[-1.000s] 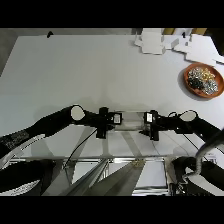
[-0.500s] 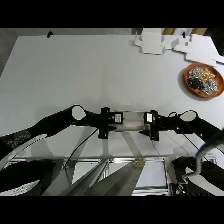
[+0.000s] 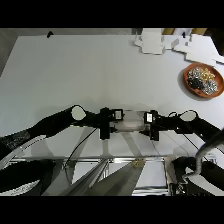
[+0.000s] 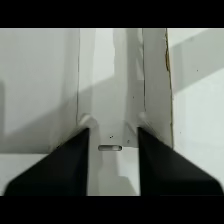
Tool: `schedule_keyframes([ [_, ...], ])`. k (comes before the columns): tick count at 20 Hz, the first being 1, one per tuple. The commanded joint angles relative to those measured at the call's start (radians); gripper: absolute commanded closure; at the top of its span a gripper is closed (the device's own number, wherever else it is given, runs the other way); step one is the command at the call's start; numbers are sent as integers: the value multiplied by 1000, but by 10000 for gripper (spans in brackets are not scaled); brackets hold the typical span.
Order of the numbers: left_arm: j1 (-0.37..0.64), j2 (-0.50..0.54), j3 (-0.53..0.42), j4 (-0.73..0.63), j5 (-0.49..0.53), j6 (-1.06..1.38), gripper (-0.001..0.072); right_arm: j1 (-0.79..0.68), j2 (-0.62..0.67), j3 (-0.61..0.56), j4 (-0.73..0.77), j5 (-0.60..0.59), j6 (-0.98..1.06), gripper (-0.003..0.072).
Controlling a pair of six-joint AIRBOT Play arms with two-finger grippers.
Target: Fold the box and place the chain.
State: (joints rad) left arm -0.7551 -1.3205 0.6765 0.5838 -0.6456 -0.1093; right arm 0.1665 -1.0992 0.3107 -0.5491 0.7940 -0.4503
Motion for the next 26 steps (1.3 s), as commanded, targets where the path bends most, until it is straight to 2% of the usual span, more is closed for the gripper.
schedule_keyframes([
  [1, 22, 64, 0, 93, -28, -308, 553, 0, 0, 0, 0, 0, 0, 290],
  [3, 57, 139, 0, 171, -76, -488, 673, 0, 0, 1, 0, 0, 0, 290],
  [4, 78, 182, 0, 214, -97, -593, 701, 0, 0, 0, 0, 0, 0, 290],
  [8, 192, 348, -1, 454, -200, -1194, 702, 0, 0, 1, 0, 0, 0, 290],
  [10, 251, 370, -1, 566, -279, -1463, 702, 0, 0, 1, 0, 0, 0, 290],
  [12, 286, 352, -26, 603, -307, -1606, 702, 0, 0, 1, 0, 0, 0, 290],
  [16, 244, 252, -125, 440, -185, -1619, 702, 0, 0, 1, 0, 0, 0, 290],
  [20, 171, 122, -127, 270, -93, -1564, 705, 0, 0, 0, 0, 0, 0, 290],
  [23, 141, 53, -126, 101, -91, -1446, 705, 0, 0, 1, 0, 0, 0, 290],
  [26, 129, 74, -104, 71, -104, -1423, 705, 0, 0, 0, 0, 0, 0, 290],
])
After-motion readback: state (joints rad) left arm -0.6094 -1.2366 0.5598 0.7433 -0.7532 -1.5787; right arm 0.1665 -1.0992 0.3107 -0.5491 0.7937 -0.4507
